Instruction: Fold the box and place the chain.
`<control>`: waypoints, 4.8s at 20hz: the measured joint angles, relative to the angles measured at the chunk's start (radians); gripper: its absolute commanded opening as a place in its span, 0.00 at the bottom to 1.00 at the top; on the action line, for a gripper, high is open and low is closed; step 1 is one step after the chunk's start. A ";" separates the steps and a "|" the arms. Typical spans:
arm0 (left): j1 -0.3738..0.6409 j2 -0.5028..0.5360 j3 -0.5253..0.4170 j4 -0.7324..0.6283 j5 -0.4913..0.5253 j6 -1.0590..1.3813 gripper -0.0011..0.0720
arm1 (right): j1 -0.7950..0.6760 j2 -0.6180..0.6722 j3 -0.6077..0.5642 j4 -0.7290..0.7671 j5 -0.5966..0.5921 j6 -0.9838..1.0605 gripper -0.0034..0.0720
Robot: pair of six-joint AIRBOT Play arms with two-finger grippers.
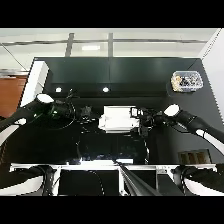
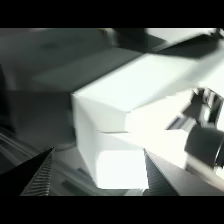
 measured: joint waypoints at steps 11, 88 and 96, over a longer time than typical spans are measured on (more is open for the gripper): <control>-0.182 0.000 0.098 0.129 0.034 -0.172 0.75 | 0.000 0.000 0.000 0.000 0.000 0.000 0.67; -0.642 -0.233 0.497 1.101 -0.026 -1.338 0.05 | -0.035 0.123 0.003 -0.194 0.053 0.111 0.74; -0.642 -0.233 0.497 1.099 -0.043 -1.338 0.05 | -0.034 0.130 0.003 -0.116 0.068 0.122 0.21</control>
